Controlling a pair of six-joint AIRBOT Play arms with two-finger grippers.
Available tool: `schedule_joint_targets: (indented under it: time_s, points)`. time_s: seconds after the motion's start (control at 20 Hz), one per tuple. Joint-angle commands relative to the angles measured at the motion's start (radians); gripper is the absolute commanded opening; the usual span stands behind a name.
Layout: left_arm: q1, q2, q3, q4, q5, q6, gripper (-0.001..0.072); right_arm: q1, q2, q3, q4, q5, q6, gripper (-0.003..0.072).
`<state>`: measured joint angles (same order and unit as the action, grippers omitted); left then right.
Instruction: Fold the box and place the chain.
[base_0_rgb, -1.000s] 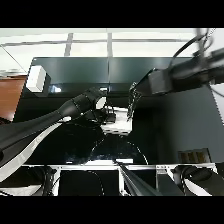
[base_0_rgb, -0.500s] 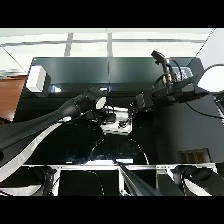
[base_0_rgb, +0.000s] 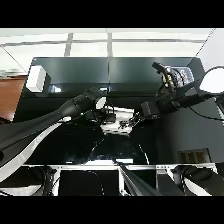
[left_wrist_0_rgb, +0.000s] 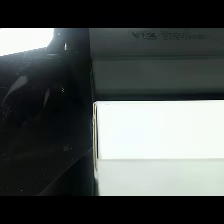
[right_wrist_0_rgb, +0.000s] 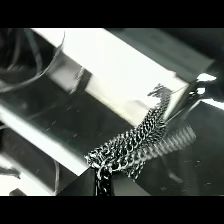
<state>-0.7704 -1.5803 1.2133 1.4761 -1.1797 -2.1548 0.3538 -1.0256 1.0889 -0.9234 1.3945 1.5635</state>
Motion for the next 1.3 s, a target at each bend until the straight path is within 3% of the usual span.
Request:
schedule_joint_targets:
  time_s: [0.0,0.2,0.6,0.7,0.75,1.0,1.25]
  points:
    - [0.0,0.0,0.001,0.0,0.001,0.0,0.0026,0.052,-0.006,-0.001,0.073,-0.048,-0.019,0.0014]
    - [0.0,0.0,0.001,0.0,0.001,0.0,0.0026,0.134,-0.059,-0.001,0.1,-0.2,-0.018,0.0015]
    - [0.0,0.0,0.001,0.0,0.001,0.0,0.0025,0.14,-0.127,-0.001,0.045,-0.21,0.004,0.0019]
    - [0.0,0.0,0.001,0.0,0.001,0.0,0.0026,0.14,-0.127,-0.001,0.01,-0.21,0.028,0.0232]
    - [0.0,0.0,0.001,0.0,0.001,0.0,0.0025,0.138,-0.127,-0.001,-0.014,-0.21,0.035,0.026]
    - [0.0,0.0,0.001,0.0,0.001,0.0,0.0026,0.03,-0.1,0.0,-0.042,-0.09,-0.003,0.0258]
    - [0.0,-0.001,0.0,0.004,0.013,0.001,0.0026,-0.074,0.011,0.0,-0.09,0.021,-0.04,0.0258]
